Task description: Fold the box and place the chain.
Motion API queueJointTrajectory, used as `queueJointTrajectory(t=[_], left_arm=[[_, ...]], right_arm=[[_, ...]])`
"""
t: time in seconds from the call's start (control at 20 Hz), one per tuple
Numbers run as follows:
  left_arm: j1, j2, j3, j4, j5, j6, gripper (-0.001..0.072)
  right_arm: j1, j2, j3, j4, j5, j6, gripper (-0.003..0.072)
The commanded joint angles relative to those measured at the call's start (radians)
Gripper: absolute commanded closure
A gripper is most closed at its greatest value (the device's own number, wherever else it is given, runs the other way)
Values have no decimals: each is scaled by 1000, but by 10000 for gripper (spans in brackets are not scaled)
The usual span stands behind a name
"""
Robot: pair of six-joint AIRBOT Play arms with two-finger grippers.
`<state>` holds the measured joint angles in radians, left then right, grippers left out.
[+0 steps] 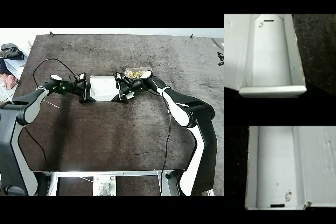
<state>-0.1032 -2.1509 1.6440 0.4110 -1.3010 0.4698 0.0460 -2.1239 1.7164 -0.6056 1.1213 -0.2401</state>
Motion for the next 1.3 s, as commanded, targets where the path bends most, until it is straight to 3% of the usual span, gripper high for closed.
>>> queueJointTrajectory(t=[0.0,0.35,0.4,0.45,0.7,1.05,1.25], left_arm=[[1,0,0,0,3,-1,363],[1,-1,0,0,4,-1,363],[1,-1,0,0,3,0,363],[1,-1,0,0,4,0,363],[1,-1,0,0,3,-1,363],[1,-1,0,0,4,0,363],[1,0,0,0,3,0,363]], right_arm=[[1,0,0,0,0,0,364],[1,0,1,5,1,0,364],[1,2,1,11,0,11,290],[-1,3,1,9,-1,68,88],[-23,19,1,-38,42,84,90],[-35,114,1,-261,48,118,91],[-60,210,1,-254,53,200,94]])
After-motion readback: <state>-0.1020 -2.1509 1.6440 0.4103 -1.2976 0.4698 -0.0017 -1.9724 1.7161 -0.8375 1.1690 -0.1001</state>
